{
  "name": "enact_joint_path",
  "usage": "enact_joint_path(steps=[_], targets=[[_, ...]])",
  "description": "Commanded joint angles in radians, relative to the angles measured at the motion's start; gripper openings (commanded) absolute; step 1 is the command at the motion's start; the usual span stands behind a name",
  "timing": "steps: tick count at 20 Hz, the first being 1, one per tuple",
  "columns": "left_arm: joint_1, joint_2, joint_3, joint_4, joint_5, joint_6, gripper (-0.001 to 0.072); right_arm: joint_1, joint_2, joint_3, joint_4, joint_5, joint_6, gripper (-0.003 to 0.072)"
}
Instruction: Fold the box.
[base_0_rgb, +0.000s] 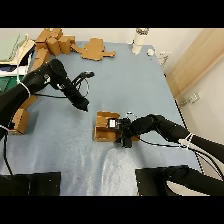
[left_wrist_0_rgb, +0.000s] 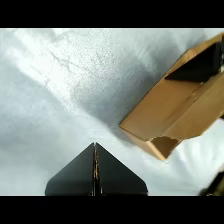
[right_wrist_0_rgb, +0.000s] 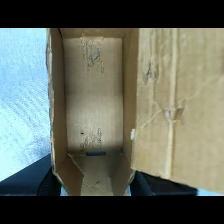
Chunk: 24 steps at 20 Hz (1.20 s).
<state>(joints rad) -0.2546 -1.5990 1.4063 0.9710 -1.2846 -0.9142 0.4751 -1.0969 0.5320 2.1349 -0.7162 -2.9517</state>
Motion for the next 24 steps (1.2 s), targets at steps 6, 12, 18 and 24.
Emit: enact_joint_path(steps=[6,12,18,24], targets=[[0.024,0.169,-0.469,-0.113,0.378,0.643,0.0010,0.000,0.000,0.000,0.000,0.000,0.000,0.0507],[0.016,0.348,-0.743,-0.451,0.414,1.258,0.0690,0.000,0.000,0.000,0.000,0.000,0.000,0.0507],[-0.094,0.346,-0.749,-0.460,0.525,1.258,0.0691,0.000,0.000,0.000,0.000,0.000,0.000,0.0507],[-0.144,0.331,-0.749,-0.461,0.562,1.257,0.0691,0.000,0.000,0.000,0.000,0.000,0.000,0.0507]])
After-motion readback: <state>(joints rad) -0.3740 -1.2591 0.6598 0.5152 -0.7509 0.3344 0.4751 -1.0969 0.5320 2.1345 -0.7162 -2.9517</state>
